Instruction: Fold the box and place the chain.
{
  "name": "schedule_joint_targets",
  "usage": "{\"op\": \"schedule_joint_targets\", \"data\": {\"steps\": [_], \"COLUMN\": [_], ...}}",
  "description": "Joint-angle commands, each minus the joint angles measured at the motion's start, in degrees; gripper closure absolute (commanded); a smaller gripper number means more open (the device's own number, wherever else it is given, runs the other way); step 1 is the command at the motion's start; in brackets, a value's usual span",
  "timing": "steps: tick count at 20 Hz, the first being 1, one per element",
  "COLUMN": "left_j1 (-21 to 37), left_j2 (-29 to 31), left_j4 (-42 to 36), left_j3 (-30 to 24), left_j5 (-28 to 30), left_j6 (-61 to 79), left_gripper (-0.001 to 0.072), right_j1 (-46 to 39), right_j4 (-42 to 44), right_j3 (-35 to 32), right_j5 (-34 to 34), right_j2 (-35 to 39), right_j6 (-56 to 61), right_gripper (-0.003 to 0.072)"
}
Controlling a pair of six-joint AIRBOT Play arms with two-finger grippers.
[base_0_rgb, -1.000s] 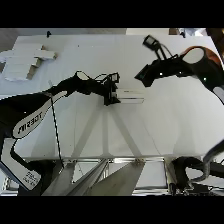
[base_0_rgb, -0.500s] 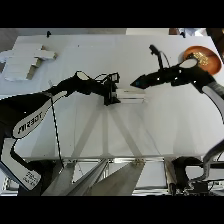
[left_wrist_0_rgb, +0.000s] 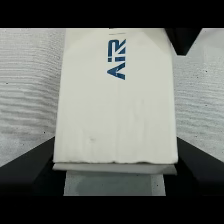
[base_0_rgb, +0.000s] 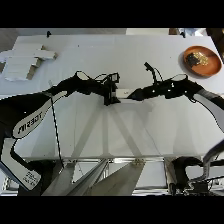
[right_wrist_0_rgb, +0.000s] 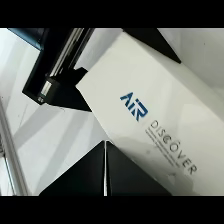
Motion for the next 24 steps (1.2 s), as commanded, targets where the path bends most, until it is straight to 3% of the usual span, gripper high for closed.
{"op": "schedule_joint_targets", "data": {"steps": [1, 4, 7, 11, 14, 19, 24], "left_j1": [0.0, 0.0, 0.0, 0.0, 0.0, 0.0, 0.0], "left_j2": [0.0, 0.0, 0.0, 0.0, 0.0, 0.0, 0.0], "left_j4": [0.0, 0.0, 0.0, 0.0, 0.0, 0.0, 0.0], "left_j3": [0.0, 0.0, 0.0, 0.0, 0.0, 0.0, 0.0], "left_j5": [0.0, 0.0, 0.0, 0.0, 0.0, 0.0, 0.0], "left_j6": [0.0, 0.0, 0.0, 0.0, 0.0, 0.0, 0.0], "left_gripper": [0.0430, 0.0430, 0.0430, 0.0430, 0.0430, 0.0430, 0.0430], "right_j1": [0.1, 0.1, 0.1, 0.1, 1.9, 8.3, 11.2], "right_j4": [-0.1, 0.7, 7.0, 10.2, 6.2, -5.4, -5.0], "right_j3": [-1.9, -1.9, -1.9, -1.4, 0.1, 0.9, 0.9], "right_j5": [-2.3, -2.1, 2.6, 3.4, -2.4, -12.2, -19.3], "right_j2": [-0.1, -0.1, 1.2, 7.4, 10.4, 9.0, 3.4], "right_j6": [-1.0, -1.3, -4.7, -5.5, -3.5, 2.8, 4.1], "right_gripper": [0.0673, 0.0672, 0.0672, 0.0672, 0.0671, 0.0672, 0.0673]}}
